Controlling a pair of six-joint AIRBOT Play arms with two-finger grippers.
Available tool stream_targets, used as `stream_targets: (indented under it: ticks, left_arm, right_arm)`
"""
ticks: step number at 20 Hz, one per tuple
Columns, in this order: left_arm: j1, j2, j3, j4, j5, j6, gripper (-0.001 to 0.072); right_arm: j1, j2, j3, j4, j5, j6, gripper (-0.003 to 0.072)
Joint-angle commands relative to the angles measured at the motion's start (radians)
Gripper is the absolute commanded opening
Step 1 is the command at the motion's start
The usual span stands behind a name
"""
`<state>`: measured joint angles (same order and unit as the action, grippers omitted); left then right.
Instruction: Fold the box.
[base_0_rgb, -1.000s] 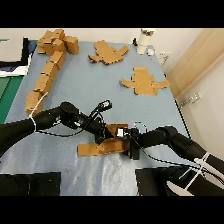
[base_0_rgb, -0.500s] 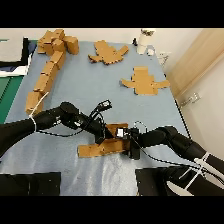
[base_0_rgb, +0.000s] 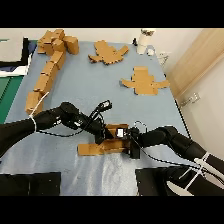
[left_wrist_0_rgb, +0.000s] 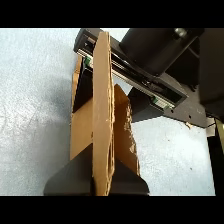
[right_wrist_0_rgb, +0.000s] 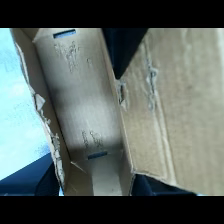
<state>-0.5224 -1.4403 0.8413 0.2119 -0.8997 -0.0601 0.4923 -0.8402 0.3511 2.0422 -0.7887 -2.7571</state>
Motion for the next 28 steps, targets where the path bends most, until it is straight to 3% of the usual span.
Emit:
stream_targets:
  ticks: [1, 28]
  left_arm:
    - [0.0, -0.001, 0.001, -0.002, 0.002, 0.0, 0.0013]
    - [-0.002, -0.001, 0.001, -0.001, 0.009, -0.001, 0.0013]
  right_arm:
    - [0.001, 0.0, 0.001, -0.004, -0.005, 0.001, 0.0516]
    - [0.001, 0.021, 0.001, 0.045, -0.006, -0.065, 0.0516]
